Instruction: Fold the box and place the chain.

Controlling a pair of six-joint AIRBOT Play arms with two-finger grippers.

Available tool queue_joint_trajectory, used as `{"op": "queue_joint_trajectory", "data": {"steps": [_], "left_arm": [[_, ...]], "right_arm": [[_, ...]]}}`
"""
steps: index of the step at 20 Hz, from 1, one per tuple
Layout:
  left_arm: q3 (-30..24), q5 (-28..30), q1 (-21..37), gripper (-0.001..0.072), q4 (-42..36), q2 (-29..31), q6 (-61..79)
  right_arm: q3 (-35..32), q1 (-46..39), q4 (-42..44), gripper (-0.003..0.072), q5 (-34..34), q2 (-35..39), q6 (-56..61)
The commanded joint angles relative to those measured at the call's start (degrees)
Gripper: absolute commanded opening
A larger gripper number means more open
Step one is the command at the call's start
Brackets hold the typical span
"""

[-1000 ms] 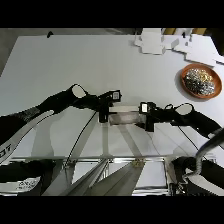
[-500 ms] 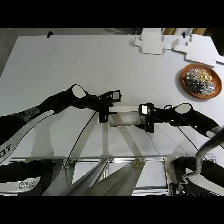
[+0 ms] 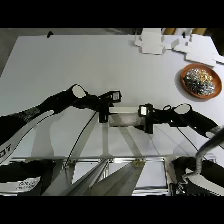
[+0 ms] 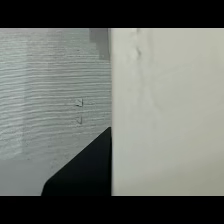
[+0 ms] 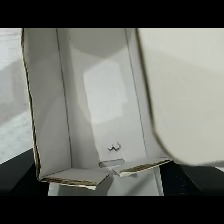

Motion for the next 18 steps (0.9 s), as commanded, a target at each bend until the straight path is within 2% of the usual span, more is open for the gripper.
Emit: {"op": "queue_joint_trajectory", "data": {"steps": [1, 11, 12, 13, 16, 17, 18], "left_arm": [[-0.02, 0.11, 0.00, 0.0003, -0.02, -0.02, -0.04], [-0.02, 0.11, 0.00, 0.0003, -0.02, -0.02, -0.04], [-0.02, 0.11, 0.00, 0.0003, -0.02, -0.02, -0.04], [-0.02, 0.11, 0.00, 0.0003, -0.02, -0.02, -0.04], [-0.02, 0.11, 0.00, 0.0003, -0.02, -0.02, -0.04], [-0.02, 0.09, 0.00, 0.0003, -0.02, -0.02, -0.04], [-0.02, 0.13, 0.00, 0.0003, -0.02, -0.02, -0.04]], "right_arm": [[-0.57, 0.22, -0.15, 0.0644, -0.87, -0.04, -0.04], [-0.59, 2.36, 1.31, 0.0641, -2.12, -1.05, -0.04], [-0.59, 2.36, 1.31, 0.0612, -2.16, -1.14, -0.04], [-0.59, 2.36, 1.31, 0.0540, -2.14, -1.20, -0.04], [-0.57, 2.36, 1.36, 0.0519, -2.21, -1.62, -0.04], [-0.59, 2.36, 1.33, 0.0476, -2.34, -1.79, -0.04], [-0.59, 2.36, 1.33, 0.0397, -2.32, -1.97, -0.02]]}}
